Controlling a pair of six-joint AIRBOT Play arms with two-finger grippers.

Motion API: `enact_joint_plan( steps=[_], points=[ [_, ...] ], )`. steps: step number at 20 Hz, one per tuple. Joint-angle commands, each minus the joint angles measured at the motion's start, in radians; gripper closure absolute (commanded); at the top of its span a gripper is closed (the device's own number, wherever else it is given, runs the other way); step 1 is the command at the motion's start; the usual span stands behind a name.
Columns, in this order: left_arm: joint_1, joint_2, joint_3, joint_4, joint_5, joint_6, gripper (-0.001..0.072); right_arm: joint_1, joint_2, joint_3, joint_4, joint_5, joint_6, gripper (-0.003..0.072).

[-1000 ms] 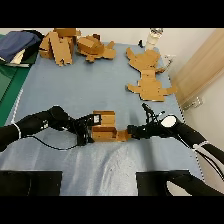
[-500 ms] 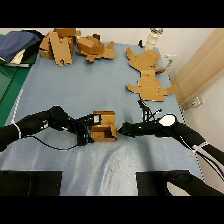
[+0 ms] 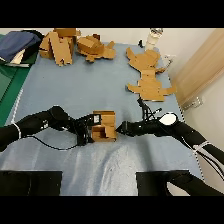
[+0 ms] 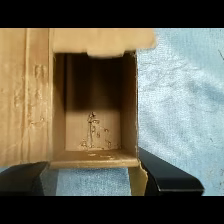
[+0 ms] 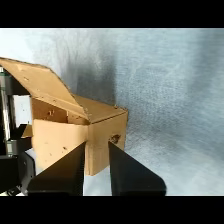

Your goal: Fold the box.

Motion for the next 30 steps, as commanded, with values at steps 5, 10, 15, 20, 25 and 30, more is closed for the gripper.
enact_joint_plan(
  steps=[5,10,15,20,25,30],
  points=[
    [0.000,0.000,0.000,0.000,0.001,0.000,0.0297,0.006,0.000,0.011,0.007,0.043,0.000,0.0182],
    [0.000,0.000,0.000,0.000,0.000,0.000,0.0297,0.085,-0.005,0.014,-0.039,-0.035,0.044,0.0184],
    [0.000,-0.002,0.000,0.000,0.001,0.000,0.0297,0.297,-0.055,0.127,-0.567,-0.099,0.543,0.0217],
    [0.000,-0.026,-0.001,0.000,0.000,0.000,0.0297,0.385,-0.153,0.266,-0.787,-0.005,0.741,0.0244],
    [0.000,-0.047,0.001,0.003,-0.008,0.000,0.0296,0.424,-0.262,0.362,-0.793,0.020,0.844,0.0248],
    [0.000,-0.047,0.001,0.003,-0.007,0.002,0.0297,0.460,-0.349,0.443,-0.837,0.127,0.947,0.0249]
  ],
)
